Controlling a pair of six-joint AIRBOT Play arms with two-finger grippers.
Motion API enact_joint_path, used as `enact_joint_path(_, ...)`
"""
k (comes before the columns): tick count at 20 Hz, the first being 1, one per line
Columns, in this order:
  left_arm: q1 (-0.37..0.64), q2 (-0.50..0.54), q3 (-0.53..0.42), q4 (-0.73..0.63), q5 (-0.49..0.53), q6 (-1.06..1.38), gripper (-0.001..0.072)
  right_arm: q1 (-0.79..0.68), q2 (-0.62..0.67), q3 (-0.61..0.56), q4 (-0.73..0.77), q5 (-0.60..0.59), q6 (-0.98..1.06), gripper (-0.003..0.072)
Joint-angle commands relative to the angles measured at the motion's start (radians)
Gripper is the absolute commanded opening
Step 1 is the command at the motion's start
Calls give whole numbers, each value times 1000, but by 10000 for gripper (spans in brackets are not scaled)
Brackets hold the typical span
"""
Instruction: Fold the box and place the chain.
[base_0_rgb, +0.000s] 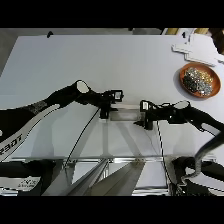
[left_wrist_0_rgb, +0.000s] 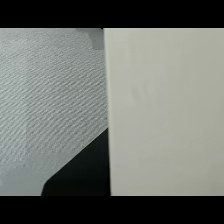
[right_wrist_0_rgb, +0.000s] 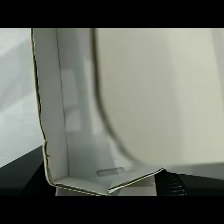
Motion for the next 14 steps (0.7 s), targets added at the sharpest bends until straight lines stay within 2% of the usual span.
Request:
enact_joint_path(1,0,0,0,0,1,0,9,0,-3,0,-2,-5,1,428)
enact_joint_path(2,0,0,0,0,1,0,9,0,-4,0,-2,-5,1,377)
enact_joint_path(5,0,0,0,0,1,0,9,0,-4,0,-2,-5,1,366)
enact_joint_path(6,0,0,0,0,1,0,9,0,-4,0,-2,-5,1,310)
enact_joint_path(7,0,0,0,0,1,0,9,0,-4,0,-2,-5,1,294)
enact_joint_path(14,0,0,0,0,1,0,9,0,-3,0,-2,-5,1,299)
